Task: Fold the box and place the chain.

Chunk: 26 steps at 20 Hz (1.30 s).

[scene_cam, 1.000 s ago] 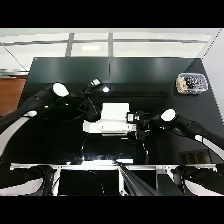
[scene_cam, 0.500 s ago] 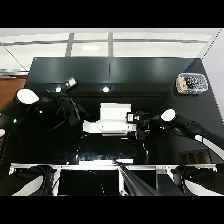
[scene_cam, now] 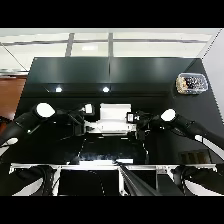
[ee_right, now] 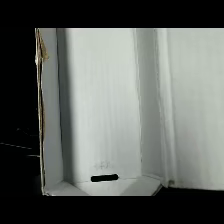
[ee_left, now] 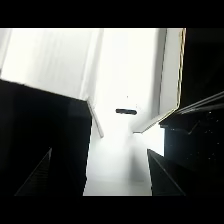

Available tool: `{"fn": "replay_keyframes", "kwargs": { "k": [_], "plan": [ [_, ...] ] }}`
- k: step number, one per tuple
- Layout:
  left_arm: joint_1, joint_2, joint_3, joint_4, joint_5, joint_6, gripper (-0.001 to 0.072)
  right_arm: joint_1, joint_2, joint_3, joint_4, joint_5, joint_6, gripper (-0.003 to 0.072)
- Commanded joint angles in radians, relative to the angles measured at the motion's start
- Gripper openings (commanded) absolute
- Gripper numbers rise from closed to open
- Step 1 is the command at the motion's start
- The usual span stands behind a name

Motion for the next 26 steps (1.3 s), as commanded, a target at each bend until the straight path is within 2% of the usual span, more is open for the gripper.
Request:
{"fn": "replay_keyframes", "kwargs": {
  "k": [1,3,4,6,7,8,12,16,21,22,23,26],
  "plan": [
    [-0.075,-0.046,-0.004,0.010,0.053,0.031,0.0707,0.001,0.000,0.000,0.000,0.000,0.000,0.0497],
    [-0.089,-0.056,-0.004,-0.023,0.053,0.031,0.0685,0.001,0.000,0.000,0.000,0.000,0.000,0.0497],
    [-0.087,-0.056,-0.004,-0.042,0.054,0.031,0.0584,0.001,0.000,0.000,0.000,0.000,0.000,0.0497],
    [-0.084,-0.056,-0.003,-0.053,0.054,0.031,0.0325,0.001,0.000,0.000,0.000,0.000,0.000,0.0497],
    [-0.084,-0.056,-0.003,-0.054,0.054,0.031,0.0238,0.001,0.000,0.000,0.000,0.000,0.000,0.0497],
    [-0.084,-0.057,-0.004,-0.066,0.054,0.031,0.0224,0.001,0.000,0.000,0.000,0.000,0.000,0.0497],
    [-0.084,-0.065,-0.004,-0.185,0.053,0.031,0.0224,0.001,0.000,0.000,0.000,0.000,0.000,0.0497],
    [-0.086,-0.129,-0.004,-0.323,0.049,0.038,0.0224,0.001,0.000,0.000,0.000,0.000,0.000,0.0497],
    [-0.084,-0.140,0.002,-0.313,0.050,0.040,0.0226,0.001,0.000,0.000,0.000,0.000,0.000,0.0497],
    [-0.084,-0.140,0.002,-0.313,0.051,0.040,0.0266,0.001,0.000,0.000,0.000,0.000,0.000,0.0497],
    [-0.084,-0.140,0.002,-0.312,0.047,0.039,0.0364,0.001,0.000,0.000,0.000,0.000,0.000,0.0497],
    [-0.085,-0.140,0.002,-0.312,0.045,0.040,0.0389,0.001,0.000,0.000,0.000,0.000,0.000,0.0497]
  ]
}}
